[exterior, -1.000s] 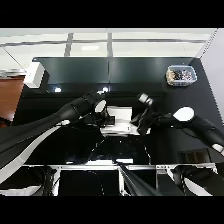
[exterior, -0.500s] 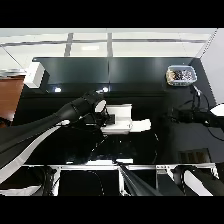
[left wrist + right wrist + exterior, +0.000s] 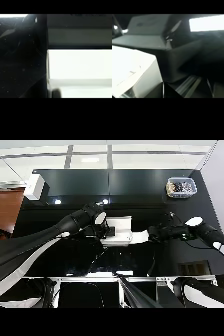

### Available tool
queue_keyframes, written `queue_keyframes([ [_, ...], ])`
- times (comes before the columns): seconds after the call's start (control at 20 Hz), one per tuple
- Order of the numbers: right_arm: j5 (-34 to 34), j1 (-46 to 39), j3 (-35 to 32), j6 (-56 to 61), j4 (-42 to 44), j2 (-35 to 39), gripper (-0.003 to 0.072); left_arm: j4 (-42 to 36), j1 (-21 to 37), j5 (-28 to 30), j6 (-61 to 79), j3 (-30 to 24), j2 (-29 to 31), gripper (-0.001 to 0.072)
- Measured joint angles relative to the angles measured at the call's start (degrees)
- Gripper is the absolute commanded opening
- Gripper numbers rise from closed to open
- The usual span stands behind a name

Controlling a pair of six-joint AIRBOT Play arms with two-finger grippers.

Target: Fold the box and place the chain.

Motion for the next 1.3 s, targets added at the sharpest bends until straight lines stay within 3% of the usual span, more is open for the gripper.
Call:
queue_keyframes([
  [0.1,0.15,1.95,0.48,-2.69,1.95,-0.79,0.0045,0.00,0.02,0.00,0.00,0.00,0.00,0.0031],
  [0.2,1.81,2.86,1.81,-5.44,3.02,-1.25,0.0571,-0.02,0.02,0.00,0.00,0.00,-0.02,0.0031],
  [0.25,2.71,3.13,2.67,-6.43,3.28,-1.38,0.0589,-0.02,0.00,0.00,-0.02,0.00,0.00,0.0031],
  [0.45,7.06,4.04,6.40,-9.07,4.15,-1.62,0.0587,-0.02,0.00,0.00,0.00,0.00,0.00,0.0031],
  [0.5,7.85,4.42,7.06,-9.35,4.22,-1.66,0.0539,-0.02,0.02,-0.02,-0.02,0.00,0.00,0.0031],
  [0.55,8.44,4.96,7.56,-9.64,4.24,-1.66,0.0426,-0.02,0.00,-0.02,0.00,0.00,0.00,0.0031],
  [0.95,8.39,9.53,10.21,-6.38,3.30,-1.66,0.0419,-0.22,0.02,-0.02,-0.04,0.00,0.00,0.0031],
  [1.0,8.31,10.23,10.93,-5.31,2.27,-1.66,0.0388,-0.22,0.02,-0.02,-0.02,0.00,0.00,0.0031],
  [1.05,8.02,11.13,11.85,-3.63,0.85,-1.66,0.0310,-0.22,0.02,-0.02,-0.04,0.00,0.00,0.0031],
  [1.3,5.70,15.93,15.37,4.85,-6.86,-1.66,0.0312,-0.22,0.00,-0.04,-0.02,0.00,-0.02,0.0031],
])
